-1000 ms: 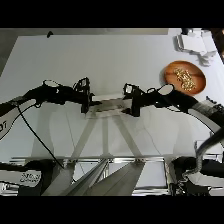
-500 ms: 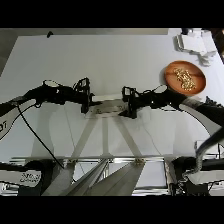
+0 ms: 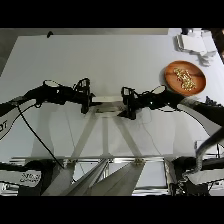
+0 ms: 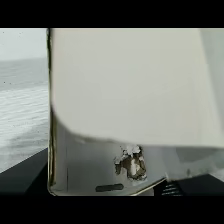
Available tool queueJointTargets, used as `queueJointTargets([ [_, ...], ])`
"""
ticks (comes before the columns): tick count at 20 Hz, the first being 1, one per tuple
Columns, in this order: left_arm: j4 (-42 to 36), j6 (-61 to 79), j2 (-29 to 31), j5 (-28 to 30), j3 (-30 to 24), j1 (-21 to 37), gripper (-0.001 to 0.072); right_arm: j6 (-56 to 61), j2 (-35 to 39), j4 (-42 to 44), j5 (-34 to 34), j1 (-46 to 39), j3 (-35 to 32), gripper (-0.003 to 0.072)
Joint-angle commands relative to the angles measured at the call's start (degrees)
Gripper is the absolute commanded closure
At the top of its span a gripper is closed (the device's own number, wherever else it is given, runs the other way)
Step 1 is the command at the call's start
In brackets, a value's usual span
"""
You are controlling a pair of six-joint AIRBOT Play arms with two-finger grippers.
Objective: Fold the box and place the chain.
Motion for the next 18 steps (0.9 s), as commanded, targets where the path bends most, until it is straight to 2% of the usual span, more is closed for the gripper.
queueJointTargets([
  [1,0.0,0.0,0.0,0.1,0.0,0.0,0.0696,1.0,0.0,-0.8,0.3,0.0,0.0,0.0145],
  [18,0.0,0.0,0.0,0.1,0.0,0.0,0.0696,1.0,0.0,-0.8,1.1,0.0,0.0,0.0145],
])
